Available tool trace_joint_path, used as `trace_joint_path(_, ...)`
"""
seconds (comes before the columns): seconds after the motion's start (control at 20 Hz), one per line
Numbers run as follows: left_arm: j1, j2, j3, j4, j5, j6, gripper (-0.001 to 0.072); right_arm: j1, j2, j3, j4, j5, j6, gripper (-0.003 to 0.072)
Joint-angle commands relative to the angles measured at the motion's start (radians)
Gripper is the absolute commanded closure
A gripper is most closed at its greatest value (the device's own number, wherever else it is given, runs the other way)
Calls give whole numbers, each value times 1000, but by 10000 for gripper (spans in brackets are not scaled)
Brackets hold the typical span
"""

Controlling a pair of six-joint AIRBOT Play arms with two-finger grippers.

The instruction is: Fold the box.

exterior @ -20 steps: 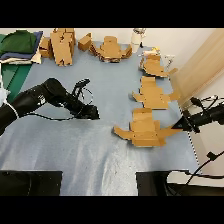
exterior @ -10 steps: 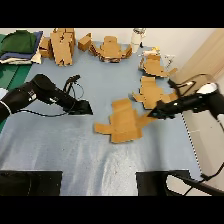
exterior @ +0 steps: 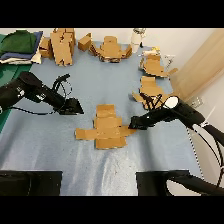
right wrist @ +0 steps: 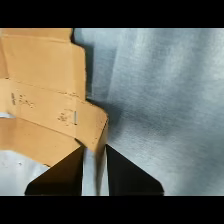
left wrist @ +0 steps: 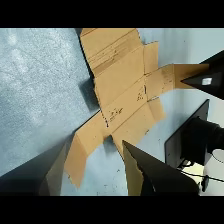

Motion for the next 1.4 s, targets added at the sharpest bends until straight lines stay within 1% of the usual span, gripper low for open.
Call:
trace_joint_path(0.0, 9, 0, 1, 1, -25, 11, 176, 21, -40, -22, -21, -24, 1, 463)
trace_joint_path(0.15, 9, 0, 1, 1, -32, 10, 175, 21, -95, -22, -18, -37, -39, 463)
trace_joint_path(0.25, 9, 0, 1, 0, -32, 10, 176, 21, -95, -16, -19, -68, -58, 463)
trace_joint_path(0.35, 9, 0, 1, 1, -32, 10, 176, 21, -95, 6, -27, -69, -62, 466)
trace_joint_path(0.4, 9, 0, 1, 1, -32, 10, 176, 21, -95, 16, -26, -69, -75, 493)
trace_joint_path(0.45, 9, 0, 1, 1, -32, 10, 175, 21, -95, 27, -25, -68, -92, 584)
trace_joint_path(0.5, 9, 0, 1, 1, -32, 11, 175, 21, -95, 34, -18, -64, -113, 648)
trace_joint_path(0.55, 9, 0, 1, 1, -33, 11, 176, 21, -95, 39, 2, -44, -140, 682)
trace_joint_path(0.65, 9, -4, 1, 1, -53, 31, 176, 21, -95, 38, 74, 10, -194, 683)
trace_joint_path(0.7, 11, -16, 1, 1, -65, 37, 176, 23, -92, 31, 111, 16, -208, 684)
trace_joint_path(0.75, 16, -35, 1, 0, -79, 37, 177, 27, -79, 6, 149, -5, -231, 685)
trace_joint_path(0.8, 22, -60, 0, -3, -98, 40, 177, 37, -53, -34, 180, -59, -255, 685)
trace_joint_path(0.85, 28, -86, 0, -11, -114, 48, 177, 58, -11, -90, 215, -146, -286, 685)
trace_joint_path(0.95, 35, -143, 1, -72, -127, 87, 176, 125, 90, -204, 270, -311, -328, 686)
trace_joint_path(1.05, 35, -192, 1, -151, -126, 142, 175, 200, 184, -281, 266, -414, -326, 685)
trace_joint_path(1.1, 35, -211, 1, -159, -124, 151, 175, 223, 217, -303, 263, -444, -325, 685)
trace_joint_path(1.2, 36, -243, 1, -143, -125, 158, 175, 236, 254, -313, 259, -462, -323, 685)
trace_joint_path(1.25, 36, -254, 1, -141, -125, 169, 175, 236, 259, -313, 259, -463, -323, 685)
trace_joint_path(1.35, 34, -267, 1, -158, -90, 198, 175, 243, 254, -313, 259, -460, -320, 685)
